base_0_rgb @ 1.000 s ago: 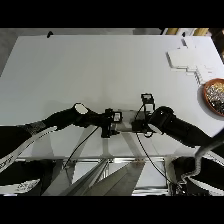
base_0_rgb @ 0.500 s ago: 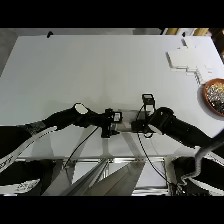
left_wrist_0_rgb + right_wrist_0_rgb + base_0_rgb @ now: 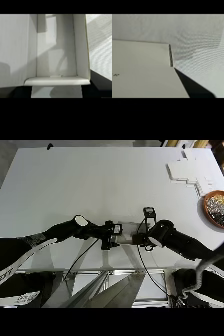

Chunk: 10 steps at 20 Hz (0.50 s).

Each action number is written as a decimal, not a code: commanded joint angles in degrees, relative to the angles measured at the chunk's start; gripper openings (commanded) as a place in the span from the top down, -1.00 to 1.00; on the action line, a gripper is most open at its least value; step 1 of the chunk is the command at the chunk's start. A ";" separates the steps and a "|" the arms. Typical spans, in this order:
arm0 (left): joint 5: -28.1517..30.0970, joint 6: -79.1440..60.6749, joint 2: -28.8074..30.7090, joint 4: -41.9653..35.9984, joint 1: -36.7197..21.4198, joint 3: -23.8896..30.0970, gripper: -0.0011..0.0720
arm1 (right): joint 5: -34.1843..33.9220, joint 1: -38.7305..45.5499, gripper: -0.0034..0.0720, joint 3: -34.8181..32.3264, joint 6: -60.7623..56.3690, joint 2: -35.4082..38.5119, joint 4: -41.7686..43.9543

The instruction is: Fold the box and place the chain.

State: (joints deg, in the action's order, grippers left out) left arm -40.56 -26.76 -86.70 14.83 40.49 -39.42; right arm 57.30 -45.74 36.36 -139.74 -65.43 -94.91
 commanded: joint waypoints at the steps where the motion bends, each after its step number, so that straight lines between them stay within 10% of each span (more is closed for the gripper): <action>1: 0.02 0.17 0.00 0.00 -0.04 -0.02 0.28 | 0.76 0.02 -0.07 0.09 4.31 2.16 -0.44; 10: 0.02 0.17 0.00 0.00 -0.04 -0.02 0.28 | 17.14 9.84 -0.04 13.66 22.27 26.47 -15.87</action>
State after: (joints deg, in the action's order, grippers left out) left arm -40.56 -26.61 -86.70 14.83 40.49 -39.42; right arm 67.75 -41.34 43.68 -123.09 -46.24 -103.20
